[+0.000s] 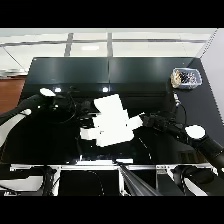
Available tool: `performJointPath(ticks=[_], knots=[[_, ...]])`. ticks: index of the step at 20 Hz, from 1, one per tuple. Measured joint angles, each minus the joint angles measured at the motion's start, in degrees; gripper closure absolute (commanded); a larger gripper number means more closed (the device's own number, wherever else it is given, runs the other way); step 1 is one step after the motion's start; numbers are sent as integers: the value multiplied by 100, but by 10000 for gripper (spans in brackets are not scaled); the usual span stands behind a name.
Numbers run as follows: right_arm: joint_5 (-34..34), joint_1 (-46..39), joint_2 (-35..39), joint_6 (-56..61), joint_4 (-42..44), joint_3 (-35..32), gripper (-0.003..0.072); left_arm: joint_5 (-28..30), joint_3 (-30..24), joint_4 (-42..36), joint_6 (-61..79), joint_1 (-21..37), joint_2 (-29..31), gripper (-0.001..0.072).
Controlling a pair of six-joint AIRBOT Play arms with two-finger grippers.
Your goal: Fold the box and place the chain.
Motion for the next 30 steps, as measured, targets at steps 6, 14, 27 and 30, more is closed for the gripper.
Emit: performJointPath(ticks=[6,14,27,30], knots=[[7,11,2,-2,2,0,668,-758,553,-262,671,-431,-601,69],[184,15,0,-4,-160,0,668,-2061,1591,240,1147,-697,-1394,332],[232,15,4,-2,-216,2,46,-2802,1897,505,1606,-750,-1687,687],[407,-87,7,-4,-564,175,47,-2830,1958,651,1641,-800,-1491,688]])
